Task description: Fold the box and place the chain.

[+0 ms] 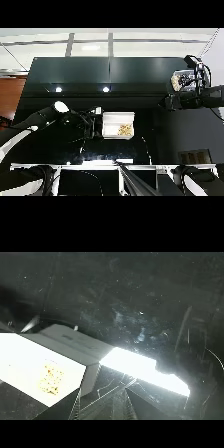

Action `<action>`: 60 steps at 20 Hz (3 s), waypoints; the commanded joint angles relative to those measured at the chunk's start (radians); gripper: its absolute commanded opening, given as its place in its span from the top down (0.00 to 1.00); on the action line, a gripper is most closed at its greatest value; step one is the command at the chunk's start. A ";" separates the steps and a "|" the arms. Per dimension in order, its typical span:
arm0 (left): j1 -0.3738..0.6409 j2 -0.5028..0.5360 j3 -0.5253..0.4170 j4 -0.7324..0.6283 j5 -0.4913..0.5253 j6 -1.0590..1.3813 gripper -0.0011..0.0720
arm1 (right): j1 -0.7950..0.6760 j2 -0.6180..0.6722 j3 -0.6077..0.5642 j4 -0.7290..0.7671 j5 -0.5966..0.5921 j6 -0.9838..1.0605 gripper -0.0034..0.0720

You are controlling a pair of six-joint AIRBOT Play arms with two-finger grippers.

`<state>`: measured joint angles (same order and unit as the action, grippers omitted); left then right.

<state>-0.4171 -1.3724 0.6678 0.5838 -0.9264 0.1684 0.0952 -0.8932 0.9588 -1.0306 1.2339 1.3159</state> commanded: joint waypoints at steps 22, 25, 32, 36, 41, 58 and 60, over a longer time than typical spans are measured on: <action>-0.061 0.001 0.013 0.003 0.035 0.030 0.32 | 0.021 -0.093 -0.056 -0.002 -0.117 -0.041 0.02; -0.062 0.001 0.013 0.003 0.036 0.030 0.31 | 0.021 -0.262 -0.050 0.119 -0.161 -0.126 0.02; -0.062 0.001 0.013 0.003 0.036 0.030 0.31 | 0.045 -0.408 -0.037 0.477 -0.130 -0.942 0.02; -0.062 0.001 0.013 0.003 0.036 0.030 0.31 | 0.084 -0.408 -0.038 0.425 0.006 -1.016 0.02; -0.062 0.001 0.013 0.003 0.036 0.030 0.31 | 0.160 -0.387 -0.038 0.418 0.079 -1.014 0.02; -0.062 0.001 0.013 0.003 0.035 0.030 0.31 | 0.275 -0.212 -0.111 0.385 -0.154 -1.020 0.02; -0.062 0.001 0.013 0.003 0.035 0.030 0.31 | 0.245 -0.182 -0.087 0.407 -0.171 -1.020 0.02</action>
<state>-0.4789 -1.3712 0.6804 0.5869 -0.8909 0.1986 0.3645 -1.1118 0.8436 -0.6521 1.0908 0.2985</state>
